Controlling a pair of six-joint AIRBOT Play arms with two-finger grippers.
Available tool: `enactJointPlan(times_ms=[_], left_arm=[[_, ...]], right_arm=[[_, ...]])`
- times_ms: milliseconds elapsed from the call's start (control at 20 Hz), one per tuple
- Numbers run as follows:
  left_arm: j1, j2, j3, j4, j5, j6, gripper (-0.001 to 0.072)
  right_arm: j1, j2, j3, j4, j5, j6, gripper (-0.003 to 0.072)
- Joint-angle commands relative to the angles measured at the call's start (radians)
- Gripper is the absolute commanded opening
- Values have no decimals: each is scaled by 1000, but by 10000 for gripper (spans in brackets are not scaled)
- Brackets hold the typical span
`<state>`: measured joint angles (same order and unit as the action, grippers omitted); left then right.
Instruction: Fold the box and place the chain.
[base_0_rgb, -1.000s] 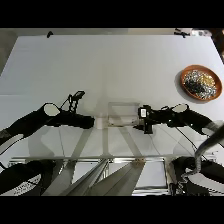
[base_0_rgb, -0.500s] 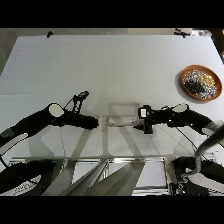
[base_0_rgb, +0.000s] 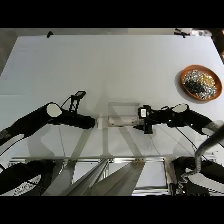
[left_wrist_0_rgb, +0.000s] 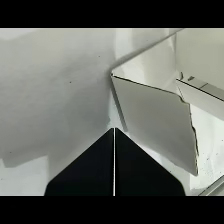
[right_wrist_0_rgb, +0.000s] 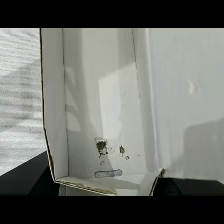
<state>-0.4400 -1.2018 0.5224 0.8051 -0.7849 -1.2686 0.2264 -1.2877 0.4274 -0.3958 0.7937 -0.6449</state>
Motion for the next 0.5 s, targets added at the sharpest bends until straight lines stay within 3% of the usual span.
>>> enactJointPlan(times_ms=[0,450], left_arm=[[1,-16,1,-8,29,-14,1],[-27,-19,1,-46,59,15,2]], right_arm=[[0,0,0,0,0,0,463],[0,0,0,0,0,0,463]])
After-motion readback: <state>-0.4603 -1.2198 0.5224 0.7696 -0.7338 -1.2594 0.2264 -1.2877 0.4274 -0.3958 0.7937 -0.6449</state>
